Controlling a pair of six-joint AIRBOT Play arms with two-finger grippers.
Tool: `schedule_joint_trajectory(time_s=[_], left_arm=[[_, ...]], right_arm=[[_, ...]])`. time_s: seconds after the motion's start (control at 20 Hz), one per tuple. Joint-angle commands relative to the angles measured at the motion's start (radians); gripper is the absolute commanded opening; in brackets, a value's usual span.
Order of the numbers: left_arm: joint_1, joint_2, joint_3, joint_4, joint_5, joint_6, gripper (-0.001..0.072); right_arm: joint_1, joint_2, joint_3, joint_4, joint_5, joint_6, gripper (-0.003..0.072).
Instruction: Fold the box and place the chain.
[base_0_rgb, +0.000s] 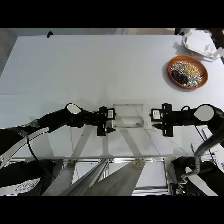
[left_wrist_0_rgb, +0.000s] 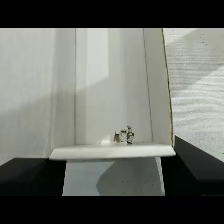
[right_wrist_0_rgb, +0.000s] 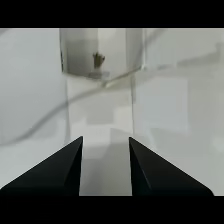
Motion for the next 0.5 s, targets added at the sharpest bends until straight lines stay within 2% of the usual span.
schedule_joint_trajectory(time_s=[0.0,0.2,0.35,0.4,0.45], left_arm=[[0.0,0.0,0.0,0.0,0.0,0.0,0.0086],[0.0,0.0,0.0,0.0,0.0,0.0,0.0086],[0.0,0.0,0.0,0.0,0.0,0.0,0.0086],[0.0,0.0,0.0,0.0,0.0,0.0,0.0086],[0.0,0.0,0.0,0.0,0.0,0.0,0.0086]], right_arm=[[0.001,-0.076,0.0,0.127,-0.05,-0.129,0.0259],[0.007,-0.13,0.0,0.119,-0.054,-0.138,0.0259],[0.064,-0.162,-0.001,0.113,-0.061,-0.144,0.0257],[0.082,-0.175,0.0,0.113,-0.069,-0.145,0.0228],[0.097,-0.191,-0.001,0.113,-0.077,-0.145,0.0163]])
